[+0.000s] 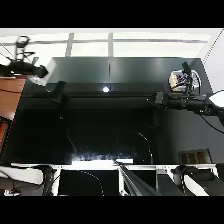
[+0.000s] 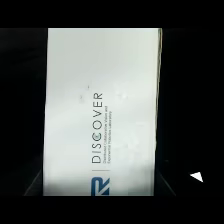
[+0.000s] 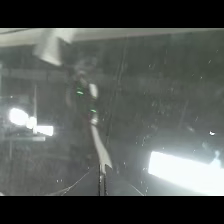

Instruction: Fold the box and place the chain.

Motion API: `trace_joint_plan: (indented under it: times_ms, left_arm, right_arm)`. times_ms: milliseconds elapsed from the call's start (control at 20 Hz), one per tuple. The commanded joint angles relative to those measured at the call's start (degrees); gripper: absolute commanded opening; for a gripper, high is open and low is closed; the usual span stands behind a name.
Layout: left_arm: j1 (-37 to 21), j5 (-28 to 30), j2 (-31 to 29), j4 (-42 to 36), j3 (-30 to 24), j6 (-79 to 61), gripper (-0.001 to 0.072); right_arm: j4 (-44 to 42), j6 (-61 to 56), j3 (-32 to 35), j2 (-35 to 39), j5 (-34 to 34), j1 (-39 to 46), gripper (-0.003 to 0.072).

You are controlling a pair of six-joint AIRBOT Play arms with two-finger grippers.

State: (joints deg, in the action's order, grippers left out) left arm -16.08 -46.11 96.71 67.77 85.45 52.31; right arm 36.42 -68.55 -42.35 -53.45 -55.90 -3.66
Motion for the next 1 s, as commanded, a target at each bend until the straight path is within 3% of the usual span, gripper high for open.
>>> trace_joint_plan:
  times_ms: [0, 150, 300, 450, 500, 550, 750, 950]
  left_arm:
    - [-6.8, -0.6, 12.1, 3.4, 13.7, 7.6, 0.0404]
    - [-6.7, -0.7, 19.2, 3.8, 21.2, 8.1, 0.0405]
    - [-6.2, -5.7, 25.4, 3.6, 30.1, 8.8, 0.0405]
    - [-4.9, -7.4, 27.7, 3.7, 33.1, 9.3, 0.0407]
    - [-4.5, -7.1, 27.8, 3.6, 33.0, 9.5, 0.0466]
    - [-4.1, -7.0, 27.8, 3.8, 32.8, 10.0, 0.0714]
    - [-2.9, -9.3, 23.2, 14.5, 33.0, 17.1, 0.0715]
    - [-2.9, -18.9, 13.5, 19.2, 32.9, 20.4, 0.0714]
  right_arm:
    - [-0.4, 0.0, 0.0, 0.0, 2.5, 0.0, 0.0043]
    - [-0.4, 0.0, 0.0, 0.0, 2.6, 0.0, 0.0042]
    - [-0.4, 0.0, 0.0, 0.0, 2.6, 0.0, 0.0042]
    - [-0.4, 0.0, 0.0, 0.0, 2.6, 0.0, 0.0042]
    - [-0.5, -0.2, 0.0, 0.0, 2.7, 0.0, 0.0042]
    - [-0.9, -0.9, 0.0, 0.0, 2.8, 0.0, 0.0042]
    - [-2.5, -1.5, 0.0, 0.0, 3.0, 0.0, 0.0042]
    - [-2.1, -1.2, -0.1, 0.1, 4.8, 0.1, 0.0042]
